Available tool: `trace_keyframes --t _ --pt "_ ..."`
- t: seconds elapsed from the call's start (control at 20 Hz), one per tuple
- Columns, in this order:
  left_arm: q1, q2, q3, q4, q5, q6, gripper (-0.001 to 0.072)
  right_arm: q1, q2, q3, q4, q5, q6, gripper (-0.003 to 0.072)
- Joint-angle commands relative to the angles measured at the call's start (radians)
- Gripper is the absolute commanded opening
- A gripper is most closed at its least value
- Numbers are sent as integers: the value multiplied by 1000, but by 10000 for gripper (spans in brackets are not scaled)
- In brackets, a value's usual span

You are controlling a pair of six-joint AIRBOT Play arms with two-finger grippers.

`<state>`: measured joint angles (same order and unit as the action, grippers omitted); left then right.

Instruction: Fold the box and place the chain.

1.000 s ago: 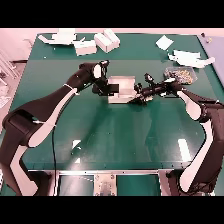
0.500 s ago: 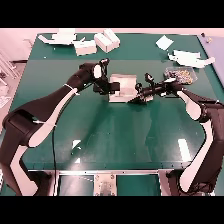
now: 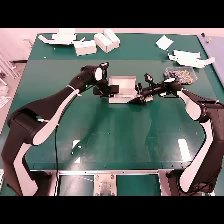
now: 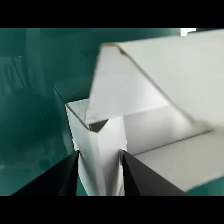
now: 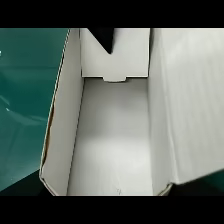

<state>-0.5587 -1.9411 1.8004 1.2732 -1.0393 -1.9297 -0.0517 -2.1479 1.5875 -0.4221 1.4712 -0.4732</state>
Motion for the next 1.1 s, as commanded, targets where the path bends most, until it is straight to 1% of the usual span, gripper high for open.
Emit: trace_keyframes --t 0.0,0.05,0.15,0.35,0.45,0.65,0.8,1.05 --pt "0 -12 18 29 28 -35 314 0 0 0 1 -3 2 587" --pt "0 -14 18 29 32 -46 314 0 0 0 1 -3 2 587" --pt "0 -36 45 29 6 -61 314 0 0 0 1 -3 2 587" --pt "0 -99 165 66 -89 -88 315 0 0 0 1 -3 2 587" --pt "0 -121 206 81 -125 -113 315 0 0 0 1 -3 2 587" --pt "-3 -127 218 107 -137 -155 315 0 0 0 1 -3 2 587" --pt "-13 -132 219 137 -172 -190 314 0 0 0 1 -3 2 587" --pt "-18 -134 219 163 -173 -233 314 0 0 0 1 -3 2 587"
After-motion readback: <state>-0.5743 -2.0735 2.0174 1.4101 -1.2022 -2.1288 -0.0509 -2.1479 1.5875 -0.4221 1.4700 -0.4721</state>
